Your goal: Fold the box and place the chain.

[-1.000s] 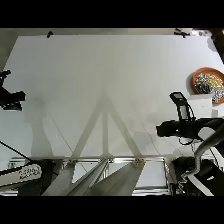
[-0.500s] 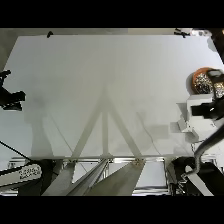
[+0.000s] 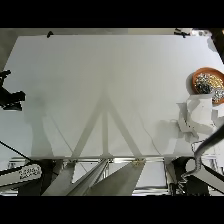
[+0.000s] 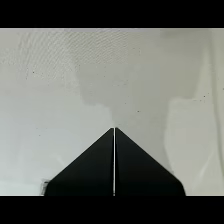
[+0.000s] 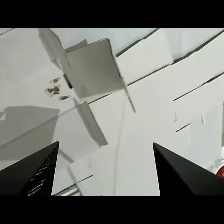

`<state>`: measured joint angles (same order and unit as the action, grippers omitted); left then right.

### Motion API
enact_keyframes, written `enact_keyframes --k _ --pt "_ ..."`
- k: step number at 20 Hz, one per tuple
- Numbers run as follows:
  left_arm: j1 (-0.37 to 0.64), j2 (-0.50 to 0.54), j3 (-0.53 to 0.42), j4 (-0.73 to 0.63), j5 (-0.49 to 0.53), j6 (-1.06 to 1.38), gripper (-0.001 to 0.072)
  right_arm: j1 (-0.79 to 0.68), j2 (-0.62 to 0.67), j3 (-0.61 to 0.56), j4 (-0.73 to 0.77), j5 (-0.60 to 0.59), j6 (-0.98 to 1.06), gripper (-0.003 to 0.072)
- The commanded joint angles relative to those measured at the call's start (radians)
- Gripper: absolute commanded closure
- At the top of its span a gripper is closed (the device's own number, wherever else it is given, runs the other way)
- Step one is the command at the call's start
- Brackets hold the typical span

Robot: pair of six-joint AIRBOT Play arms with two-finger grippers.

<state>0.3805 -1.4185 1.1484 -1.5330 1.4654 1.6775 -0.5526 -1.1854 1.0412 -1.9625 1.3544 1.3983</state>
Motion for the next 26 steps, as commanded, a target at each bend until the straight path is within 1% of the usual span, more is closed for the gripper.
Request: enact_keyframes --k 1,5,9,10,11,12,15,16,17,18,19,21,22,24,26 --pt "0.001 0.001 0.000 0.000 0.000 0.000 0.0698 -0.035 -0.058 0.008 -0.048 -0.073 -0.153 0.0052" --pt "0.001 0.001 0.000 0.000 0.000 0.000 0.0698 -0.035 -0.151 0.008 -0.054 -0.066 -0.274 0.0052" --pt "0.001 0.001 0.000 0.000 0.000 0.000 0.0698 -0.035 -0.211 0.008 -0.092 -0.124 -0.281 0.0055" --pt "0.001 0.001 0.000 0.000 0.000 0.000 0.0698 -0.035 -0.223 0.008 -0.093 -0.135 -0.282 0.0136" --pt "0.001 0.001 0.000 0.000 0.000 0.000 0.0698 -0.035 -0.237 0.008 -0.094 -0.140 -0.282 0.0175" --pt "0.001 0.001 0.000 0.000 0.000 0.000 0.0698 -0.035 -0.253 0.008 -0.100 -0.138 -0.281 0.0179" --pt "0.001 0.001 0.000 0.000 0.000 0.000 0.0698 -0.035 -0.305 0.008 -0.111 -0.111 -0.280 0.0262" --pt "0.001 0.001 0.000 0.000 0.000 0.000 0.0698 -0.035 -0.314 0.008 -0.111 -0.109 -0.276 0.0356" --pt "0.001 0.001 0.000 0.000 0.000 0.000 0.0698 -0.035 -0.316 0.008 -0.112 -0.105 -0.274 0.0471" --pt "0.001 0.001 0.000 0.000 0.000 0.000 0.0698 -0.035 -0.316 0.008 -0.114 -0.090 -0.274 0.0640" --pt "0.001 0.001 0.000 0.000 0.000 0.000 0.0698 -0.034 -0.316 0.008 -0.113 -0.066 -0.277 0.0673" --pt "0.001 0.001 0.000 0.000 0.000 0.000 0.0698 -0.034 -0.312 0.008 -0.093 -0.016 -0.303 0.0673" --pt "0.001 0.001 0.000 0.000 0.000 0.000 0.0698 -0.034 -0.299 0.008 -0.055 -0.004 -0.329 0.0674" --pt "0.001 0.001 0.000 0.000 0.000 0.000 0.0698 -0.034 -0.248 0.008 0.098 -0.010 -0.401 0.0675" --pt "0.001 0.001 0.000 0.000 0.000 0.000 0.0698 -0.034 -0.182 0.008 0.310 -0.013 -0.485 0.0675"
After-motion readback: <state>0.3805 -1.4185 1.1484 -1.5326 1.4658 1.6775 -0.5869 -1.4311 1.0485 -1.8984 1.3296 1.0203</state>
